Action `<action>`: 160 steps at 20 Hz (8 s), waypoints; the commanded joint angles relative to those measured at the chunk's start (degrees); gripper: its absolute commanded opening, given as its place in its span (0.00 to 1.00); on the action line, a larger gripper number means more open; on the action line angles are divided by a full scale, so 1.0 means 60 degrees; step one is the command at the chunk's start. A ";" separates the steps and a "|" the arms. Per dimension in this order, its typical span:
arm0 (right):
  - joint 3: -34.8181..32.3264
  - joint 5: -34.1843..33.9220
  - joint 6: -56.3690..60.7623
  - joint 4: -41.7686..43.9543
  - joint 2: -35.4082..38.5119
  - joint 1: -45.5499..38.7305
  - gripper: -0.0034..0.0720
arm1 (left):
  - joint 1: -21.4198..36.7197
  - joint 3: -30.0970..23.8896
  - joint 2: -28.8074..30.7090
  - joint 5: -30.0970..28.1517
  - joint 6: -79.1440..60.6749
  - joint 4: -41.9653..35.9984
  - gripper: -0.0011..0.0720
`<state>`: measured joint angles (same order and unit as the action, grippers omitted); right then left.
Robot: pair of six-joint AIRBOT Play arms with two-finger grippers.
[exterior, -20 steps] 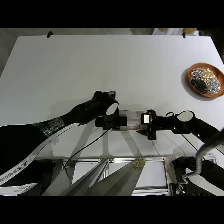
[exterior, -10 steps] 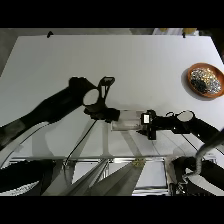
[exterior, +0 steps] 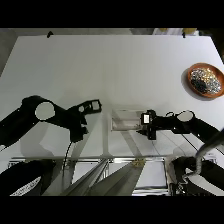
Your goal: Fold the box and place the chain.
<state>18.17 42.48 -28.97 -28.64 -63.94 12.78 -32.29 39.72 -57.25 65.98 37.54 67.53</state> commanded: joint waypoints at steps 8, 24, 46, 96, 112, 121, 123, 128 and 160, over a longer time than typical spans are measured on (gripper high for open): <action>-0.0004 0.0000 0.0000 0.0000 0.0004 0.0000 0.41 | 0.0091 -0.0918 -0.3129 -0.3566 -0.8834 -0.6510 0.98; -0.0004 0.0004 0.0000 0.0000 0.0004 0.0000 0.41 | -0.0408 -0.0648 -0.4044 -0.3752 -0.9632 -0.7683 0.98; -0.0004 0.0004 0.0000 0.0004 0.0004 0.0004 0.41 | -0.0616 -0.0630 -0.4535 -0.4040 -1.1187 -0.9169 0.96; -0.0004 0.3770 0.7777 -0.6910 0.5697 -0.0007 0.73 | -0.0608 -0.0630 -0.4532 -0.3993 -1.1183 -0.9176 0.39; -0.0004 -0.2386 0.6495 0.1781 0.1494 0.0004 0.07 | -0.0608 -0.0630 -0.4532 -0.3989 -1.1183 -0.9176 0.39; 0.0233 -0.1523 0.8007 -0.0233 0.1005 0.0004 0.07 | -0.0608 -0.0630 -0.4532 -0.3989 -1.1183 -0.9176 0.39; 0.0976 -0.0725 0.9074 -0.1563 0.1231 0.0004 0.07 | -0.0608 -0.0630 -0.4532 -0.3989 -1.1183 -0.9176 0.39; 0.2914 0.1676 0.9573 -0.4688 0.2266 0.0004 0.07 | -0.0608 -0.0630 -0.4532 -0.3989 -1.1183 -0.9176 0.39; 0.0423 -0.0328 0.3738 -0.2142 0.1035 0.1071 0.53 | -0.0608 -0.0630 -0.4532 -0.3960 -1.1183 -0.9176 0.39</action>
<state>20.71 41.50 -7.86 -39.79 -58.19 18.98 -35.92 35.90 -84.47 42.26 -29.54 12.49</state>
